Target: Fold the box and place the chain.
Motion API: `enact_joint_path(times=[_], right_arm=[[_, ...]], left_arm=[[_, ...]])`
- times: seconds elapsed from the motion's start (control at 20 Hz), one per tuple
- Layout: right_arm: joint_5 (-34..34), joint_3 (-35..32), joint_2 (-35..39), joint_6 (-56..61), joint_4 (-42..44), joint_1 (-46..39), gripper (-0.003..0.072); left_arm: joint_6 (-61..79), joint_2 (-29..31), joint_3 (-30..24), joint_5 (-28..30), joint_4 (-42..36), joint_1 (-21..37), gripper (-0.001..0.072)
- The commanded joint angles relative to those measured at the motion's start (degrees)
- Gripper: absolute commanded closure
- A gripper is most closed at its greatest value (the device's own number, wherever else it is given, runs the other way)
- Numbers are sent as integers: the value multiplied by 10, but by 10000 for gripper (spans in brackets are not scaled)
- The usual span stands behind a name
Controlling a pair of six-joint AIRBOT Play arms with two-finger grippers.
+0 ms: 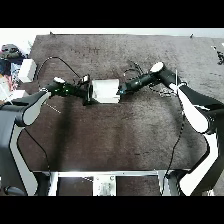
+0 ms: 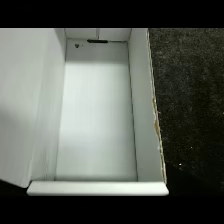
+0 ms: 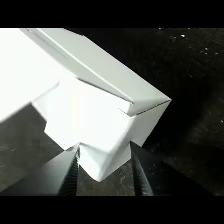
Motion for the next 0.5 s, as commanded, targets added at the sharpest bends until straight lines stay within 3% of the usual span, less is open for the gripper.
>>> enact_joint_path(times=[0.0,0.1,0.3,0.45], right_arm=[[-30,12,0,43,-67,31,332],[-51,12,0,56,-78,43,332],[-75,12,0,139,-203,67,331],[-96,14,0,179,-247,82,331]], left_arm=[[0,0,0,0,0,0,479],[0,0,0,0,0,0,479],[0,0,0,0,0,0,479],[0,0,0,0,0,0,479]])
